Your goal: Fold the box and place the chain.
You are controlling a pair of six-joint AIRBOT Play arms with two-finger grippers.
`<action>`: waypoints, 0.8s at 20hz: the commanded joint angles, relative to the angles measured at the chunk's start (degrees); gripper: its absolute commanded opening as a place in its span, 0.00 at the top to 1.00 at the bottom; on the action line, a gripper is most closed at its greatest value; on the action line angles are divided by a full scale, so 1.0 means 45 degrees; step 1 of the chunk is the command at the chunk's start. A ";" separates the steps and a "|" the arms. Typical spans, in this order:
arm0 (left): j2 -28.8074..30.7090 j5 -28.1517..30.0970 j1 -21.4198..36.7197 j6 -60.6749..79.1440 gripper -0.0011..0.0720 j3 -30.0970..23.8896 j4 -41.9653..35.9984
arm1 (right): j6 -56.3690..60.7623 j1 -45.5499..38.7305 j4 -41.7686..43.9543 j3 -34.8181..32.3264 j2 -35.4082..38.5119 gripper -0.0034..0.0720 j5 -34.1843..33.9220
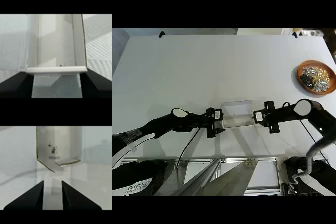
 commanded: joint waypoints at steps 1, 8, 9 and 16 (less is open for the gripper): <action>0.0000 0.0000 0.0000 0.0000 0.80 0.0005 0.0000 | -0.0665 0.0267 0.0248 0.0000 -0.0719 0.67 -0.0136; 0.0000 0.0000 0.0000 0.0000 0.80 0.0005 0.0000 | -0.0748 0.0355 0.1807 0.0000 -0.0942 0.75 -0.1025; 0.0000 -0.0005 0.0000 0.0000 0.80 0.0005 0.0000 | -0.0748 0.0355 0.1938 -0.0005 -0.0947 0.75 -0.1025; 0.0000 0.0000 0.0000 0.0000 0.80 0.0005 0.0000 | -0.0797 0.0869 0.2943 -0.0287 -0.1001 0.74 -0.1190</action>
